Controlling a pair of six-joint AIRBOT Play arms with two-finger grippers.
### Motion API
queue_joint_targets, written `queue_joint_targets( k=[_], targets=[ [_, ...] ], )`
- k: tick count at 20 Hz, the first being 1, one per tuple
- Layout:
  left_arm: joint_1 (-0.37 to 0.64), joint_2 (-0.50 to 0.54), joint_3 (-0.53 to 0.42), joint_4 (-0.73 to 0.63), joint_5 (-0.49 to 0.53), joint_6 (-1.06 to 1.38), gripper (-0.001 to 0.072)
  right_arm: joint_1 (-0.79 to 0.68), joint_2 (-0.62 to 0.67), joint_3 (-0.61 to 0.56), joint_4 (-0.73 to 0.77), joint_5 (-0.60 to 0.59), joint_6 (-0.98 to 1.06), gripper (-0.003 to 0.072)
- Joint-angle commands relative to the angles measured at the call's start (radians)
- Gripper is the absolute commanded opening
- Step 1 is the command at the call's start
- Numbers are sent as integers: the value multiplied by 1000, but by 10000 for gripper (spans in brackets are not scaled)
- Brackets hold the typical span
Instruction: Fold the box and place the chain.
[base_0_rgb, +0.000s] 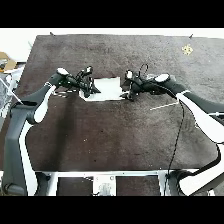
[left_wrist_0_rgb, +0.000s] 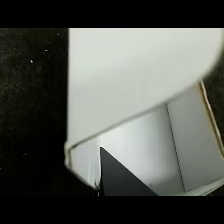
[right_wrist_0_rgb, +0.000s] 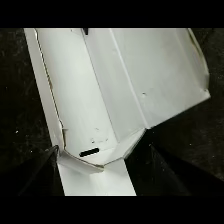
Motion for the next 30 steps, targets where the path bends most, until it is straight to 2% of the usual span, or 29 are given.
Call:
queue_joint_targets(
  k=[1, 9, 16, 19, 30],
  targets=[
    [1, 0, 1, -1, -1, 0, 12, -27, -60, 89, 6, 111, 49, 660],
    [1, 0, 1, -2, -1, 0, 12, -30, -208, 265, -1, 303, 49, 660],
    [1, 0, 1, -2, -1, 0, 12, -32, -306, 385, 5, 415, 42, 660],
    [1, 0, 1, -2, -1, 0, 12, -31, -325, 394, 34, 452, 42, 660],
    [1, 0, 1, -2, -1, 0, 12, -13, -368, 397, 42, 460, 39, 659]
  ],
)
